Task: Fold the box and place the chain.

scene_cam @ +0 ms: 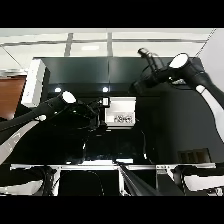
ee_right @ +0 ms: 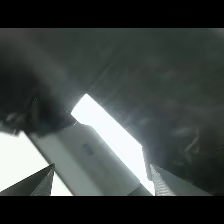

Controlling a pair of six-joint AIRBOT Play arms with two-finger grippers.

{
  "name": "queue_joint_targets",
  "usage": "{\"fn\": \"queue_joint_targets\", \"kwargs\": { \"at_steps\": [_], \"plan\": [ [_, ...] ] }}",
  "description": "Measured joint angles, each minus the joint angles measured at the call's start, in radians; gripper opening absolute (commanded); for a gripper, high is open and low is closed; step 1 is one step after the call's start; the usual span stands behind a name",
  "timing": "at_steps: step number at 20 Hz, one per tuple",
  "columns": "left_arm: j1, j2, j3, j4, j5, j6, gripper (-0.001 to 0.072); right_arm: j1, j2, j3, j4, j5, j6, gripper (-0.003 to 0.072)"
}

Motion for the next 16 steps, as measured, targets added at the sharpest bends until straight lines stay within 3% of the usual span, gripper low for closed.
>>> {"fn": "queue_joint_targets", "kwargs": {
  "at_steps": [7, 11, 16],
  "plan": [
    [0.000, 0.000, 0.000, 0.000, -0.003, 0.002, 0.0463, 0.018, 0.058, -0.055, -0.022, 0.259, -0.121, 0.0707],
    [0.000, 0.000, 0.000, 0.000, -0.003, 0.001, 0.0463, 0.021, 0.132, -0.194, 0.011, 0.206, -0.181, 0.0706],
    [0.000, 0.000, 0.000, 0.000, -0.004, 0.001, 0.0463, 0.060, 0.161, -0.264, 0.038, 0.124, -0.287, 0.0706]
  ]
}}
